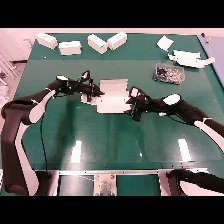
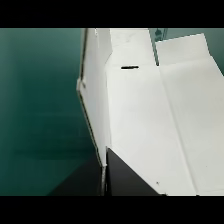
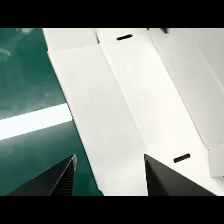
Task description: Fold the box and place the chain.
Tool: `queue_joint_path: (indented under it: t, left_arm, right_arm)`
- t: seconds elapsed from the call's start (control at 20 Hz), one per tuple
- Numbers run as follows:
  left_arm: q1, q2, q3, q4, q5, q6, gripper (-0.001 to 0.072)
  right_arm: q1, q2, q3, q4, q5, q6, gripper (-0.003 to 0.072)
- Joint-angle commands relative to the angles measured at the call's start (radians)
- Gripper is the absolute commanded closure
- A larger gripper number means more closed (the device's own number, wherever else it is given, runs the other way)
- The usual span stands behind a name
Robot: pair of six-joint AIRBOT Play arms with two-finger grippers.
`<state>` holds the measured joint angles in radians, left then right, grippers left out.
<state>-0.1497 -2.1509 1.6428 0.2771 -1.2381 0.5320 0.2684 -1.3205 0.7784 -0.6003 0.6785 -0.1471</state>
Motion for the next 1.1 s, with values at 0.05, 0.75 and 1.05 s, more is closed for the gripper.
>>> queue_joint_path:
  t: [0.05, 0.75, 1.05]
  left_arm:
    - [0.0, 0.0, 0.0, 0.0, 0.0, 0.0, 0.0689]
    - [0.0, 0.0, 0.0, 0.0, 0.0, 0.0, 0.0688]
    - [0.0, 0.0, 0.0, 0.0, 0.0, 0.0, 0.0689]
  right_arm:
    - [0.064, -0.042, -0.004, -0.152, -0.103, -0.023, 0.0171]
    - [0.06, -0.097, 0.025, -0.046, -0.236, -0.023, 0.0171]
    - [0.06, -0.084, 0.071, -0.046, -0.236, -0.025, 0.0171]
